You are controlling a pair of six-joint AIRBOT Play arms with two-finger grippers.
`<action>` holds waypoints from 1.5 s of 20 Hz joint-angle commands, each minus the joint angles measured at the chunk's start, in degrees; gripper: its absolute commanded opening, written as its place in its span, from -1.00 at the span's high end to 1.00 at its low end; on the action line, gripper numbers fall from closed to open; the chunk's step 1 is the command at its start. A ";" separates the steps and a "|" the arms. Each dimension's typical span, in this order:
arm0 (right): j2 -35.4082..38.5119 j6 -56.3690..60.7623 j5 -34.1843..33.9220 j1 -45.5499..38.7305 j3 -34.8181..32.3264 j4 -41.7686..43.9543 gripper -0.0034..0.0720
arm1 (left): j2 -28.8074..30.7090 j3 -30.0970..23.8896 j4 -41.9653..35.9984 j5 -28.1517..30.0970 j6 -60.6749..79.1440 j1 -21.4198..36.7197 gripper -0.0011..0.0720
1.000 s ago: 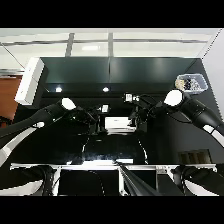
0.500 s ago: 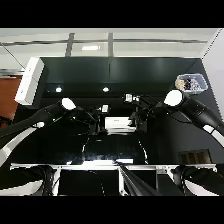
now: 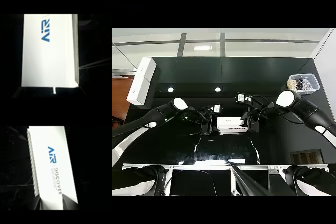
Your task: Fold the box and place the chain.
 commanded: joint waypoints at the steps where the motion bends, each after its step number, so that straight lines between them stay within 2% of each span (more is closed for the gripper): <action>1: -0.04 0.11 0.31 0.04 -0.13 -0.15 0.09 | -0.04 0.00 0.02 0.00 0.09 -0.02 0.00; 5: -0.02 0.13 0.94 0.04 -0.11 -0.15 0.09 | -0.04 0.00 0.02 -0.02 0.11 -0.02 0.00; 7: 0.02 0.13 0.92 0.04 -0.11 -0.17 -0.22 | -0.04 0.00 0.02 -0.02 0.09 -0.02 0.00; 15: 0.52 0.15 1.27 0.02 -0.04 -0.17 -0.22 | -0.04 0.00 0.02 0.00 0.09 -0.02 0.00; 22: 4.79 2.62 1.51 0.00 -0.04 -0.28 -0.22 | -0.04 0.00 0.02 0.00 0.09 -0.02 0.00; 26: 4.55 2.60 -0.61 0.04 -0.07 -1.20 -0.21 | -0.04 0.00 0.02 0.00 0.09 -0.02 0.00; 27: 4.55 2.60 -0.81 0.04 -0.07 -1.27 -0.11 | -0.04 0.00 0.02 0.00 0.09 -0.02 0.00; 28: 4.52 2.60 -0.76 0.04 -0.07 -1.44 0.15 | -0.04 0.00 0.02 0.00 0.09 -0.02 0.01; 30: 4.17 2.60 -0.61 0.04 -0.07 -1.42 0.15 | -0.04 0.00 0.02 0.00 0.09 -0.02 0.00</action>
